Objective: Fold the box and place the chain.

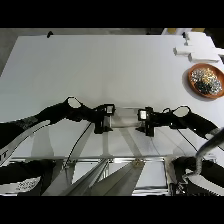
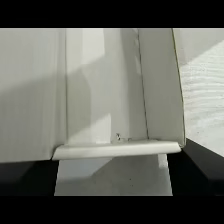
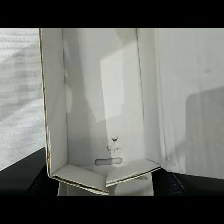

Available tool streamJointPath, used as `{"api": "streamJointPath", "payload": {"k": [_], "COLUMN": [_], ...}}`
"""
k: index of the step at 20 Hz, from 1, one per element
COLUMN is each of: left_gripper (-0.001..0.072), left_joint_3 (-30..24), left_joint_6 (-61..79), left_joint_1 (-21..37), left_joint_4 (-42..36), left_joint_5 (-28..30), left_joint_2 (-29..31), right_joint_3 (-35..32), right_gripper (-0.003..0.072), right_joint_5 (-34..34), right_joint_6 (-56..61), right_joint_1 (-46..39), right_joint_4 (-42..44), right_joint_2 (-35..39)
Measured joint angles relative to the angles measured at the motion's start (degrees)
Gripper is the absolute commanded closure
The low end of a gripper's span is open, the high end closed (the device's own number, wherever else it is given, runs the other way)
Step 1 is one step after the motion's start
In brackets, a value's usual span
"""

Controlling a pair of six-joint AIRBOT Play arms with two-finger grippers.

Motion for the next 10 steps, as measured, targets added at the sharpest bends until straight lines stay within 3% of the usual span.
{"api": "streamJointPath", "payload": {"k": [1,3,5,6,7,10], "left_gripper": [0.0037,0.0153,0.0533,0.0673,0.0695,0.0673], "left_joint_3": [-0.1,-0.3,-0.3,-0.4,-0.4,-0.4], "left_joint_6": [0.7,1.4,1.9,1.9,2.1,2.3], "left_joint_1": [0.0,0.0,0.0,0.0,0.0,0.0], "left_joint_4": [-0.4,-1.2,-1.7,-1.9,-2.0,-2.2], "left_joint_5": [0.0,0.0,-0.2,-0.3,-0.3,-0.4], "left_joint_2": [0.0,-0.3,-0.6,-0.8,-1.0,-1.2], "right_joint_3": [0.0,0.0,0.0,0.0,0.0,0.0], "right_gripper": [0.0434,0.0434,0.0434,0.0434,0.0434,0.0434], "right_joint_5": [0.0,0.1,0.2,0.2,0.2,0.1], "right_joint_6": [0.0,0.0,0.2,0.2,0.2,0.2], "right_joint_1": [0.0,0.0,0.0,0.0,0.0,0.0], "right_joint_4": [0.0,0.0,0.0,0.0,0.0,0.0], "right_joint_2": [0.0,0.0,0.0,0.0,0.0,0.0]}}
